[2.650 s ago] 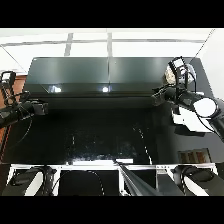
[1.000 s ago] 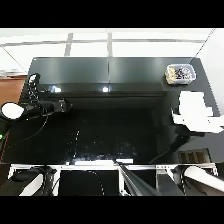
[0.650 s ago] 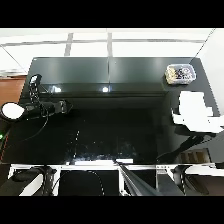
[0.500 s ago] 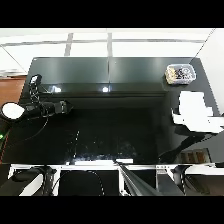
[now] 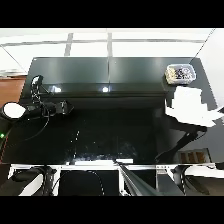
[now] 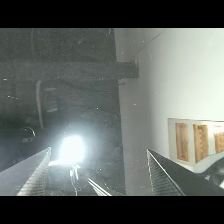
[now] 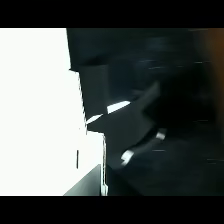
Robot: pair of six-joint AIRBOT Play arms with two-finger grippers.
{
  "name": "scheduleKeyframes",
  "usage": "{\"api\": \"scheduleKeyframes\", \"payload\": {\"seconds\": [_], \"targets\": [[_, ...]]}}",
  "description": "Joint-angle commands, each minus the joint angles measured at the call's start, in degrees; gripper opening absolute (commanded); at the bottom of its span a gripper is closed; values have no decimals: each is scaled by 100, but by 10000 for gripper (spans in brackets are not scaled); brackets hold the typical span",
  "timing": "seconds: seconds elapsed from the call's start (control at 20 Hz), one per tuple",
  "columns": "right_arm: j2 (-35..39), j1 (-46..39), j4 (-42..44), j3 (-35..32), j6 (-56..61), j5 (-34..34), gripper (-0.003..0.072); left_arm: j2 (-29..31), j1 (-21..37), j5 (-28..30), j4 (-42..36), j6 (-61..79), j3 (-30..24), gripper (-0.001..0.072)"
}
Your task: Fold the box and place the chain.
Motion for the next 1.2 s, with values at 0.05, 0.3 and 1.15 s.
{"api": "scheduleKeyframes", "payload": {"seconds": [0.05, 0.3, 1.15], "targets": [[944, 463, 1036, -997, -273, 31, 14, -15, -4, -9, -26, 0, 7, 701], [2092, 1928, 2393, -2988, -275, -748, 14, -20, -426, -269, -348, 35, 7, 701], [2885, 5681, 4417, -5447, -787, -3705, 15, -3504, -811, -2142, -2767, 1502, 1451, 686]]}}
